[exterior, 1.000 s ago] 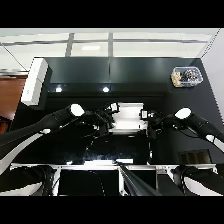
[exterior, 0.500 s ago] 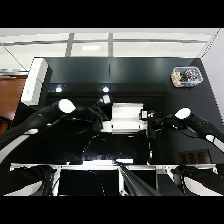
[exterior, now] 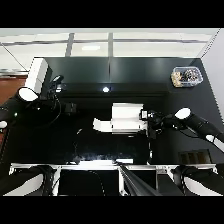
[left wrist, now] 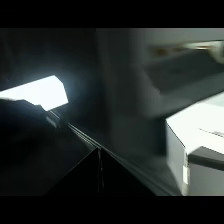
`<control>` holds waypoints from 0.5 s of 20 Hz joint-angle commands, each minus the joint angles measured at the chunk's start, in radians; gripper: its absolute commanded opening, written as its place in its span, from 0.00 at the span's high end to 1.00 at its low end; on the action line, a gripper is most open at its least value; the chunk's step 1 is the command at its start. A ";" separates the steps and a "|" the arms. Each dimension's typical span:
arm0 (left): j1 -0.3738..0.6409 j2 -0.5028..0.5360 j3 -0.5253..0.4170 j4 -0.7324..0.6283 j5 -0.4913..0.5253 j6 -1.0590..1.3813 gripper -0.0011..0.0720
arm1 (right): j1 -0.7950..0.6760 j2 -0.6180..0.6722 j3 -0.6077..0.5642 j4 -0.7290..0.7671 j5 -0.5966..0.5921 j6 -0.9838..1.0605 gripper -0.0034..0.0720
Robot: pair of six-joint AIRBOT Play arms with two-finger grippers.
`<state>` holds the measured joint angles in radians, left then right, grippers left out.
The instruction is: Fold the box and place the chain.
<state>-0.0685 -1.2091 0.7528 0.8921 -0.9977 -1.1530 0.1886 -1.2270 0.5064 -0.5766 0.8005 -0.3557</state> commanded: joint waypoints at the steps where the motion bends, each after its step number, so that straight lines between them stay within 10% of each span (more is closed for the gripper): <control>1: 0.028 -0.066 -0.022 -0.039 -0.122 -0.118 0.95 | 0.000 0.000 0.000 0.000 0.000 0.000 0.71; 10: -0.222 -0.246 -0.048 -0.325 0.033 -0.052 0.95 | 0.000 0.000 0.000 0.000 0.000 0.000 0.71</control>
<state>-0.2237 -1.4124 0.7071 0.6632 -1.0241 -1.2327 0.1886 -1.2270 0.5064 -0.5766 0.8005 -0.3557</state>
